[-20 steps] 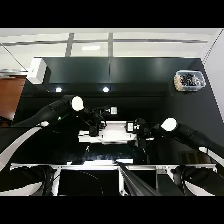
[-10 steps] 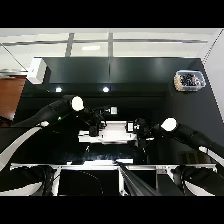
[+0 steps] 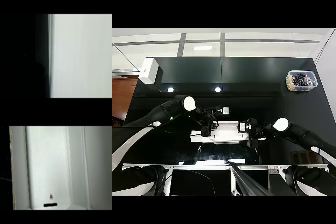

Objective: Fold the box and place the chain.

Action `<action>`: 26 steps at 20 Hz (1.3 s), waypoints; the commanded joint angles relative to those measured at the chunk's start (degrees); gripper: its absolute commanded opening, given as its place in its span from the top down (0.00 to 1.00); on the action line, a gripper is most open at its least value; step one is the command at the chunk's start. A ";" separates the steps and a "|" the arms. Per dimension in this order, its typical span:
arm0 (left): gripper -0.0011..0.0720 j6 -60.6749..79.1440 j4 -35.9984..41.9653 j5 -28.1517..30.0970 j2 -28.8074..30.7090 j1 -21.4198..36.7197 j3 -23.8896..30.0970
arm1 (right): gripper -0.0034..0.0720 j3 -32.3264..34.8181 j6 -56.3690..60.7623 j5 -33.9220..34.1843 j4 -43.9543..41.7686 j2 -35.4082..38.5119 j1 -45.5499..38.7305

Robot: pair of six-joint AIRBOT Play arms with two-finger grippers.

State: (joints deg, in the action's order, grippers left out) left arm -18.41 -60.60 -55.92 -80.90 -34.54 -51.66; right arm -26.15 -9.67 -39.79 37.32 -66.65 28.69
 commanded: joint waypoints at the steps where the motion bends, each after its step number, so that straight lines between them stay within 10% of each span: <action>1: 0.95 0.00 -0.02 0.00 0.00 -0.02 -0.07 | 0.12 0.04 1.44 -0.07 -0.02 -0.02 0.00; 10: 0.95 0.00 -0.04 0.02 0.00 -0.02 -0.07 | 0.18 0.04 1.53 -0.42 0.68 -0.02 0.00; 12: 0.94 0.00 -0.04 0.00 0.00 -0.02 -0.07 | 0.33 0.04 1.51 -0.42 0.68 -0.02 0.00; 15: 0.44 -0.04 -0.96 -0.13 0.59 0.00 -0.07 | 0.33 0.04 1.53 -0.33 0.66 -0.02 0.00; 17: 0.31 -0.72 -2.93 -0.31 2.08 0.02 -0.07 | 0.33 0.04 1.55 0.00 0.63 -0.02 0.00; 26: 0.29 -27.91 -15.87 -14.84 14.80 0.61 -0.04 | 0.33 0.04 1.75 0.68 0.61 -0.02 0.00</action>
State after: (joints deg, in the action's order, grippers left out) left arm -35.14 -73.63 -63.92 -69.84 -34.30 -51.66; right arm -26.13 -7.92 -39.57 37.93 -66.65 28.69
